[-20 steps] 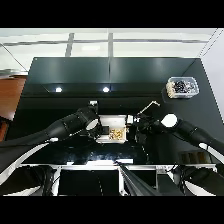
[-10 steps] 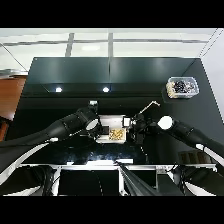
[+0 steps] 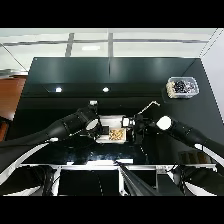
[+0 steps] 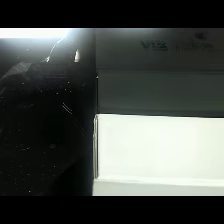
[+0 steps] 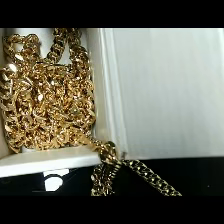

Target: Fold the box and place the chain.

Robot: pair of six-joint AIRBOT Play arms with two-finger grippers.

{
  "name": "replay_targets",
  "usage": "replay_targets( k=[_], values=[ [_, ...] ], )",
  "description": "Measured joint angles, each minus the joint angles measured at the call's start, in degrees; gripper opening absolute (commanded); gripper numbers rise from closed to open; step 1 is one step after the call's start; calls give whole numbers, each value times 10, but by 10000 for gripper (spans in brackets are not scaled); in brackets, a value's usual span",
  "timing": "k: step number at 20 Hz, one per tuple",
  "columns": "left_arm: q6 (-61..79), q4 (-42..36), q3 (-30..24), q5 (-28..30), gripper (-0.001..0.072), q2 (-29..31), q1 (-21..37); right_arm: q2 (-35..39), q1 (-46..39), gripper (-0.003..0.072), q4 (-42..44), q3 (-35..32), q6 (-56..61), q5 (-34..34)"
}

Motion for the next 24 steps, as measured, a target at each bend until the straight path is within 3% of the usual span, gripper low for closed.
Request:
replay_targets(
  k=[6,15,19,24],
  values=[
    [0,0,0,0,31,0,0,40,-3,23,-55,-1,90,1],
    [0,0,0,0,31,0,0,239,-3,22,-156,10,339,39],
    [0,0,0,1,31,0,0,300,-3,22,-151,46,437,82],
    [0,0,0,2,31,0,0,321,-3,22,-79,117,483,133]
  ],
)
